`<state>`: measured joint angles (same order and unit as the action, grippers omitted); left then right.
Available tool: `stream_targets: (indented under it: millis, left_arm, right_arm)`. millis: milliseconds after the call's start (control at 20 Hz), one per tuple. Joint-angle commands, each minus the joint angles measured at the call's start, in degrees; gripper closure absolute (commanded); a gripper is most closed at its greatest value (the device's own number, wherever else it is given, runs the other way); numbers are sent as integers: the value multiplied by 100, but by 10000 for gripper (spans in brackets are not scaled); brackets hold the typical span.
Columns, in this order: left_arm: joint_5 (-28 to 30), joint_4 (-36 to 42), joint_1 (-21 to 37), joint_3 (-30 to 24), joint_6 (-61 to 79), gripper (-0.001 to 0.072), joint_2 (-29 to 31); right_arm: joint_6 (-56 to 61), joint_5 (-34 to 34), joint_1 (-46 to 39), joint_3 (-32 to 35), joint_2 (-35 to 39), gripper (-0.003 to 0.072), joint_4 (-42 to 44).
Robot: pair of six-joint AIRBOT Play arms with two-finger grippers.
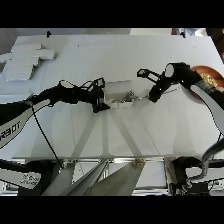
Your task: Fold the box and place the chain.
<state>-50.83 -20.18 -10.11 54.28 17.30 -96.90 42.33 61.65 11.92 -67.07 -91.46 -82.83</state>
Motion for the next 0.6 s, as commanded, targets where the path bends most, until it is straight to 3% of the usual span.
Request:
stream_targets:
  millis: [0,300,550]
  left_arm:
    - [2,0,0,2,2,230,4]
    - [2,0,0,2,2,230,4]
    - [2,0,0,2,2,230,4]
  right_arm:
    - [238,-13,179,-7,264,669,153]
    - [264,-310,619,-11,704,669,1598]
    - [264,-892,1272,-96,817,669,2146]
